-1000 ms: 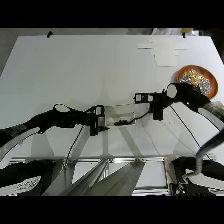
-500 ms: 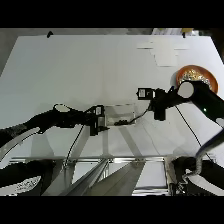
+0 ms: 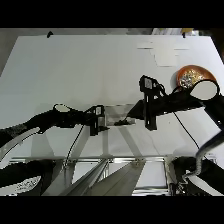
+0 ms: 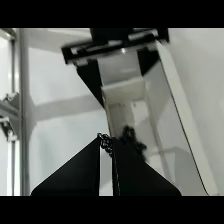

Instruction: Fold the box and place the chain.

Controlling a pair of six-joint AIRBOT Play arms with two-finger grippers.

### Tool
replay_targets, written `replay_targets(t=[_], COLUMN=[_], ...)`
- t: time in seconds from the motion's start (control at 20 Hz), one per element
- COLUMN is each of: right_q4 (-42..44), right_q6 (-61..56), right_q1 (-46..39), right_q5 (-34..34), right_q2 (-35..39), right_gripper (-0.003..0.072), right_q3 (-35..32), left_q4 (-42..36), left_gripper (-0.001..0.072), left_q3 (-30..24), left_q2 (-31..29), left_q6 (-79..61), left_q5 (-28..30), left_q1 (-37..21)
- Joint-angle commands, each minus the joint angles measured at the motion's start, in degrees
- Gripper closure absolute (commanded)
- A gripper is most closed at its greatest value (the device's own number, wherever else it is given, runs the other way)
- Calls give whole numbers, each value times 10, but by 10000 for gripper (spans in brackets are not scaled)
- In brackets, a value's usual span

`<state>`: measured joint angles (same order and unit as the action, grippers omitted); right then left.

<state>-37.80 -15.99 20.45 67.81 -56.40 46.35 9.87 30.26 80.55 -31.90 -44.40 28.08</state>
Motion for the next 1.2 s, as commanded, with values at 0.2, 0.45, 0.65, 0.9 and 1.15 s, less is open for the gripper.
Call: replay_targets(t=[0.2,0.45,0.65,0.9,1.15], right_q4=[26,9,-34,-48,-174], right_q6=[-22,-67,-123,-118,-107], right_q1=[114,128,128,120,42], right_q5=[-161,-183,-196,-175,-167], right_q2=[-26,-94,-124,-95,-2], right_gripper=[667,666,593,387,414], right_q3=[0,0,0,3,10], left_q4=[0,0,0,0,0], left_gripper=[642,642,642,642,642], left_q3=[0,0,0,0,0], left_q2=[0,0,0,0,0], left_q6=[0,0,0,0,0], left_q5=[0,0,0,0,0], left_q1=[0,0,0,0,0])
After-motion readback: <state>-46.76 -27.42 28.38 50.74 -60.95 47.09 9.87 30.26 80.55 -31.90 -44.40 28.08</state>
